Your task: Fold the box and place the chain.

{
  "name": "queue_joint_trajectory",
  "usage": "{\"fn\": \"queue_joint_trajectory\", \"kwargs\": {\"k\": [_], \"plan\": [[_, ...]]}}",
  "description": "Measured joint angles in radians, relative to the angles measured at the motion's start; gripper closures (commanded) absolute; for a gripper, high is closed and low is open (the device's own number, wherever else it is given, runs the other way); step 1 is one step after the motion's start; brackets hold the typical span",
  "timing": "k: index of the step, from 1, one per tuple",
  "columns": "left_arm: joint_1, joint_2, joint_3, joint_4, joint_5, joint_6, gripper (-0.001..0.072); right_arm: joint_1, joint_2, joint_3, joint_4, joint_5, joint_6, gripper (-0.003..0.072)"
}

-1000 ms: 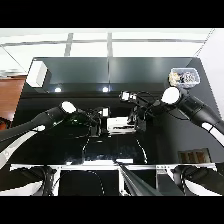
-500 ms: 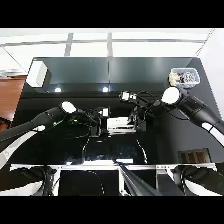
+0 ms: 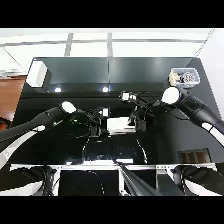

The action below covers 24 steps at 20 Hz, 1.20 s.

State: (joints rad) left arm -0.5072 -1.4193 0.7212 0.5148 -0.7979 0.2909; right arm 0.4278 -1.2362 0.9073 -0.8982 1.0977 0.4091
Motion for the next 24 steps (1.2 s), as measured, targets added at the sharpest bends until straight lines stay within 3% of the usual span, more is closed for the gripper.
{"fn": "queue_joint_trajectory", "kwargs": {"k": [2,13,15,22,24], "plan": [[0.000,0.000,0.000,0.000,-0.001,0.000,0.0191,0.000,0.000,0.000,-0.002,0.000,0.004,0.0360],[0.000,0.000,0.000,0.001,-0.002,0.001,0.0191,0.000,-0.001,-0.001,0.003,-0.001,0.034,0.0389],[0.000,0.000,0.000,0.000,0.000,0.000,0.0191,0.000,-0.001,-0.001,0.003,0.000,0.037,0.0485],[0.000,0.000,0.000,0.000,0.000,0.000,0.0191,0.000,0.000,-0.001,0.004,-0.001,0.039,0.0484],[0.000,0.000,0.000,0.000,0.000,0.000,0.0191,0.000,0.000,-0.001,0.004,0.000,0.039,0.0418]]}}
